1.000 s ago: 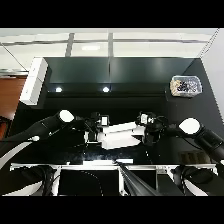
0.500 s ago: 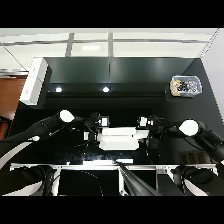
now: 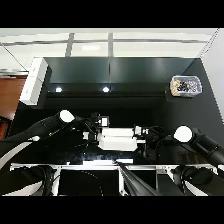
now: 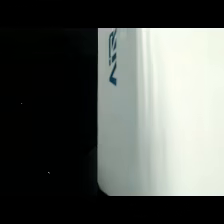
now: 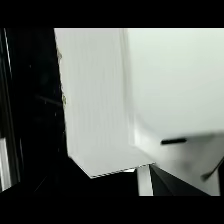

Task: Fold the box and place the chain.

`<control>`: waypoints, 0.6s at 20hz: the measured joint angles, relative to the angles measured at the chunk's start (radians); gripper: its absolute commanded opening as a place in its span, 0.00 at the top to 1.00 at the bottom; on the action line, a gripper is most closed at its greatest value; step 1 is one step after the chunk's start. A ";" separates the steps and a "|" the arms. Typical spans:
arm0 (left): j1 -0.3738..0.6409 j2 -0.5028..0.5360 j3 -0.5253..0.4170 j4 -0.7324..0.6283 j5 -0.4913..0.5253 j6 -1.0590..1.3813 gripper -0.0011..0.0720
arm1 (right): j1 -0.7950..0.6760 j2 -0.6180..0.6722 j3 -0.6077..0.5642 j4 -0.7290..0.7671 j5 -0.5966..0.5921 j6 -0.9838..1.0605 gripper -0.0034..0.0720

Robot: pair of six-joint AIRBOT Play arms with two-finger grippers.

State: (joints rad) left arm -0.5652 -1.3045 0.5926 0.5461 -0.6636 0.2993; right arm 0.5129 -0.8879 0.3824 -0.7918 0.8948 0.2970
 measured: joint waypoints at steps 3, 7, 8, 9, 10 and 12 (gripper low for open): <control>0.000 0.000 0.000 0.000 0.001 0.000 0.95 | 0.057 0.000 -0.006 0.030 -0.126 0.005 0.07; 0.000 0.000 0.000 0.000 0.002 -0.001 0.95 | 0.084 0.002 0.015 0.006 -0.210 0.005 0.07; 0.000 0.000 0.000 0.000 0.002 -0.002 0.95 | 0.087 0.002 0.023 -0.010 -0.220 0.003 0.07; 0.000 0.000 0.000 0.000 0.002 -0.003 0.95 | 0.089 0.003 0.030 -0.031 -0.228 0.003 0.07; 0.000 0.000 0.000 0.000 0.002 -0.003 0.95 | 0.090 0.003 0.038 -0.050 -0.231 0.003 0.11; 0.000 0.000 0.000 0.000 0.002 -0.003 0.95 | 0.090 0.009 0.056 -0.077 -0.229 0.003 0.12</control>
State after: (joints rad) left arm -0.5652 -1.3045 0.5930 0.5461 -0.6613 0.2966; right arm 0.6029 -0.8787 0.4389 -0.8684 0.6659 0.3000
